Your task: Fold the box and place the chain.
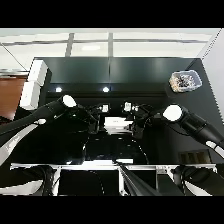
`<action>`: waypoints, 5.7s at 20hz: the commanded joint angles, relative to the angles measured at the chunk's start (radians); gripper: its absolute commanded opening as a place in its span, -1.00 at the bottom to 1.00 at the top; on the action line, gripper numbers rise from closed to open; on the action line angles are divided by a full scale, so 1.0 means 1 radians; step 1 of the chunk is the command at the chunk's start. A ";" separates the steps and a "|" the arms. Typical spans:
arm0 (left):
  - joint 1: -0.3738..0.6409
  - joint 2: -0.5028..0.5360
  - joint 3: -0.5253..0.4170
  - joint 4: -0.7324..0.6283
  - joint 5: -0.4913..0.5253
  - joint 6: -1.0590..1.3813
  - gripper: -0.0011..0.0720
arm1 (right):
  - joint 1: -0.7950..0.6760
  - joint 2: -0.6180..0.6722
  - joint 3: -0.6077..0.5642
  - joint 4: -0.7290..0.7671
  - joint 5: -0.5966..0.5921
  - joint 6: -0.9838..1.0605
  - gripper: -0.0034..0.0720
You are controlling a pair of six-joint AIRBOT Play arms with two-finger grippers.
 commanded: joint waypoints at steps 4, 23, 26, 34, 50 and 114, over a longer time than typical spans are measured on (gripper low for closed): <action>0.000 -0.001 0.000 0.000 0.000 0.000 0.24 | 0.002 -0.029 0.000 -0.003 0.008 0.027 0.07; 0.000 -0.001 0.000 0.000 0.001 0.000 0.24 | -0.264 0.024 -0.166 0.592 0.186 0.647 -0.88; 0.000 -0.001 0.000 0.000 0.001 0.000 0.24 | -0.228 -0.051 -0.166 0.591 0.161 0.647 -0.88; 0.000 -0.001 0.000 0.000 0.001 0.000 0.24 | -0.184 -0.101 -0.166 0.470 0.031 0.666 -0.86; 0.006 0.011 0.001 0.038 0.003 -0.106 0.96 | -0.509 0.236 0.123 0.024 0.357 0.707 -0.86; 0.123 0.143 0.250 0.767 -0.391 -1.314 -0.09 | -0.712 0.269 -0.019 -0.112 0.347 0.793 -0.86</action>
